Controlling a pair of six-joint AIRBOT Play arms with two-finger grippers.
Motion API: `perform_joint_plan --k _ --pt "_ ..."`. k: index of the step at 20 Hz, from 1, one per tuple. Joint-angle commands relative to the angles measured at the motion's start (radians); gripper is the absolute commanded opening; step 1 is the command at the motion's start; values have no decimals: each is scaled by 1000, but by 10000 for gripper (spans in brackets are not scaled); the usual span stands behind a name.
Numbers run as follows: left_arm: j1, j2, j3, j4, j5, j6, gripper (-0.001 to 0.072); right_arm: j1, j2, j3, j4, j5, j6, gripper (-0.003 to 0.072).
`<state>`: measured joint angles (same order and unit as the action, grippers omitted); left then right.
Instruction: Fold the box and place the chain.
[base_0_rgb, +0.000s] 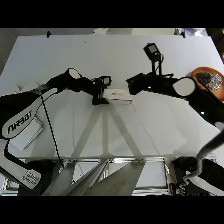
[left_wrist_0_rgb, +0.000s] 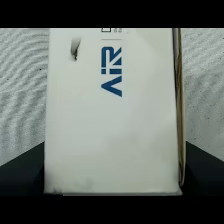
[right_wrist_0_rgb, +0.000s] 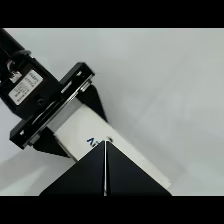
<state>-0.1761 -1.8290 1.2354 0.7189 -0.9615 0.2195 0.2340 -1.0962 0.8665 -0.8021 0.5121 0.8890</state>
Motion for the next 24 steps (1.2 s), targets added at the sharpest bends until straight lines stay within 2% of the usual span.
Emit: perform_joint_plan --k 1,4,7,10,17,18,19,20,24 --pt "0 0 1 0 0 0 516 0 134 5 -323 -26 133 10" --pt "0 0 1 0 0 0 516 0 154 5 -695 49 407 10" --pt "0 0 1 0 0 0 516 0 153 5 -907 210 472 10" --pt "0 0 1 -1 -8 0 516 1 153 5 -915 289 472 10" --pt "0 -2 1 -37 0 -18 499 1 153 5 -913 287 472 10" --pt "0 -2 1 -37 0 -18 381 1 153 5 -913 287 472 10" --pt "0 -2 1 -37 -1 -18 147 1 153 5 -913 287 472 10" --pt "0 0 1 -36 -3 -18 22 1 153 5 -912 287 472 10" --pt "0 44 1 -37 -14 -58 17 1 153 5 -913 287 472 10"
